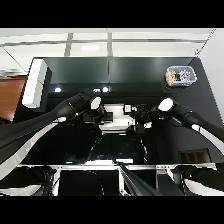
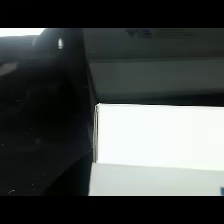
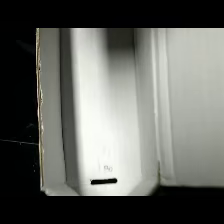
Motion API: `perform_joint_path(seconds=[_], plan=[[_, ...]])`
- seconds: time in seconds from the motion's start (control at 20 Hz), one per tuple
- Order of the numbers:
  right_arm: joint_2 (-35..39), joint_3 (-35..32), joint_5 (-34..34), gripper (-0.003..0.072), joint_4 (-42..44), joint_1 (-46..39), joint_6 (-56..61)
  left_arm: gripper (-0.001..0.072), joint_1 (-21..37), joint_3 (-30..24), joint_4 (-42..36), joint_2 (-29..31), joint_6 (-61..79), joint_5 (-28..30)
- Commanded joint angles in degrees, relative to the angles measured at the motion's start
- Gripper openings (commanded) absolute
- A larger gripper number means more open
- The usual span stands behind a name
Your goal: Fold the box and place the chain.
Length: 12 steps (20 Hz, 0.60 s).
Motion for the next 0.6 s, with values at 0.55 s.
perform_joint_path(seconds=[0.55], plan=[[2.6, 0.0, 2.8, 0.0411, -3.6, -0.8, -2.7, 0.0023, 0.0, 0.0, 0.0, 0.0, 0.2, -0.9]])
